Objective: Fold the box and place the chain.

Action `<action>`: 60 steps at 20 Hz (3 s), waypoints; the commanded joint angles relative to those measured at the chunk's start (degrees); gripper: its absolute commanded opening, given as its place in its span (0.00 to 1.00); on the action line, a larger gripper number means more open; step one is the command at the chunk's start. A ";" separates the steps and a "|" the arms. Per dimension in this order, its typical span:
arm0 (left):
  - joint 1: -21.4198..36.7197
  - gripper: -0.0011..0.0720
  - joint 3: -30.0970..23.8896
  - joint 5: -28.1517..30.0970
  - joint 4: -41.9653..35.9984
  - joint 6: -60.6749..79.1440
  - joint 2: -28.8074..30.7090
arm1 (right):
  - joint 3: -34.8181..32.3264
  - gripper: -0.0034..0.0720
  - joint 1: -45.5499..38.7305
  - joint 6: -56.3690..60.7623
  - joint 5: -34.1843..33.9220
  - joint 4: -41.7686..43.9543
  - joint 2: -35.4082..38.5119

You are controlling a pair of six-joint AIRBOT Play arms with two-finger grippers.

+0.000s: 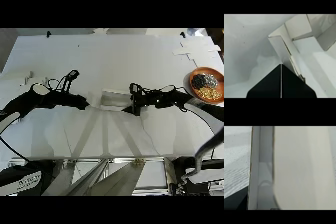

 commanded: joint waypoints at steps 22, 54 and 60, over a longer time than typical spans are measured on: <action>-1.36 0.63 -0.02 -1.36 -13.97 1.66 -1.40 | 0.02 0.74 0.00 0.00 0.04 0.00 -0.02; -5.11 0.70 0.00 1.03 -22.97 4.96 -8.33 | 0.02 0.74 0.00 0.00 0.02 0.00 -0.02; -6.14 0.67 0.00 1.99 -22.99 4.79 -8.98 | 0.02 0.74 0.00 0.00 0.02 0.00 -0.02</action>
